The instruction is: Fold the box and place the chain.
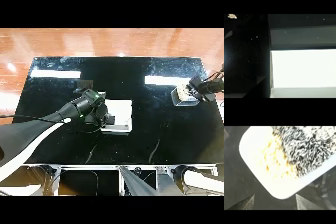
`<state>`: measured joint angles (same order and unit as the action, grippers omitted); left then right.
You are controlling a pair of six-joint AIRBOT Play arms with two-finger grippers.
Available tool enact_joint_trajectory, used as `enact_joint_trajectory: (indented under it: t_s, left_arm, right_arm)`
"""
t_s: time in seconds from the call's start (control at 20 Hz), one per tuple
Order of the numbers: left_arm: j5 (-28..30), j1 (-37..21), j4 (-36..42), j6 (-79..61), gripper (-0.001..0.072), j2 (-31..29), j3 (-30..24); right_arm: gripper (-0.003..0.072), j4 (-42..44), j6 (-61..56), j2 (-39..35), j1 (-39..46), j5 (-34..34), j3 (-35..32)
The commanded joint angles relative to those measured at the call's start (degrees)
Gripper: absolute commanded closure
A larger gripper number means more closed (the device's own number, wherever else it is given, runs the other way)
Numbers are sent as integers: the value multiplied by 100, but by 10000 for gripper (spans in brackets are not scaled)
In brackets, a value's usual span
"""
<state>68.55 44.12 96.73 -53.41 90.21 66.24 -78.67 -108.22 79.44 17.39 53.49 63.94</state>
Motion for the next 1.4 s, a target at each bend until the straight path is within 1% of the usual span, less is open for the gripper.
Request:
enact_joint_trajectory:
  t_s: [0.0, 0.4, 0.9, 1.1, 1.35]
  left_arm:
    - [46, -2, -4, -22, 688, 2, 4]
    - [46, 2, 0, -24, 688, 2, 4]
    - [50, 0, -4, -22, 688, 2, 4]
    - [48, 0, -2, -22, 688, 2, 4]
    - [46, 2, 0, -20, 688, 2, 4]
  right_arm:
    - [74, 866, -476, 369, 313, -63, 234]
    - [74, 1019, -688, 684, 363, -365, 267]
    - [74, 1119, -651, 909, 356, -520, 308]
    - [74, 1137, -468, 973, 356, -603, 310]
    - [74, 1705, -52, 1180, 319, -612, 317]
